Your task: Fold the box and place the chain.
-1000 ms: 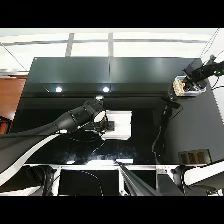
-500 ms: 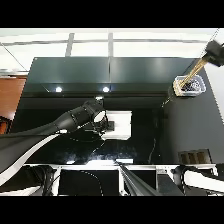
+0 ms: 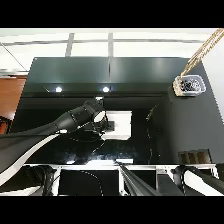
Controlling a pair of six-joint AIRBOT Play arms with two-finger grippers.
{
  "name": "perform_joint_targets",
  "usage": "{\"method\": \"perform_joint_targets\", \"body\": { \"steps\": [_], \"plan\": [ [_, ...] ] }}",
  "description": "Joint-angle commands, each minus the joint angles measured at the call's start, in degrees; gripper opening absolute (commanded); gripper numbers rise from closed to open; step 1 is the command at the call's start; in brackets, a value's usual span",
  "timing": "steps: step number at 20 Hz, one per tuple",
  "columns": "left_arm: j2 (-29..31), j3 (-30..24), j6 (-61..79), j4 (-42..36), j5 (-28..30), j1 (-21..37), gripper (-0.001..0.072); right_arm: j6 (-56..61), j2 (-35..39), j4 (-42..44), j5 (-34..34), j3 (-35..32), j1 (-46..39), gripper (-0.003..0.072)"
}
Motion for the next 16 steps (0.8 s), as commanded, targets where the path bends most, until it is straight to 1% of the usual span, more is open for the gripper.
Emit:
{"method": "perform_joint_targets", "body": {
  "steps": [1,6,7,9,11,13,16],
  "plan": [
    [0.02,0.04,0.02,0.02,0.00,0.04,0.0030,-2.89,3.41,5.90,5.05,0.68,1.01,0.0014],
    [0.02,0.04,0.02,0.02,0.02,0.07,0.0030,-5.66,6.05,5.01,7.91,-1.18,9.22,0.0012],
    [0.02,0.04,0.02,0.02,0.00,0.07,0.0030,-6.36,6.19,5.03,9.57,-2.10,10.73,0.0012],
    [0.02,0.04,0.02,0.02,0.00,0.07,0.0030,-7.41,6.21,7.63,13.99,-5.01,13.57,0.0013],
    [0.02,0.04,0.02,0.02,0.00,0.04,0.0030,-8.81,6.21,8.09,17.11,-8.26,16.72,0.0013],
    [0.02,0.04,0.02,0.04,0.00,0.07,0.0030,-9.51,6.21,8.13,18.71,-11.74,19.80,0.0013],
    [0.02,0.04,0.02,0.04,0.00,0.07,0.0030,-9.94,6.21,8.20,19.04,-16.63,24.50,0.0013]
  ]
}}
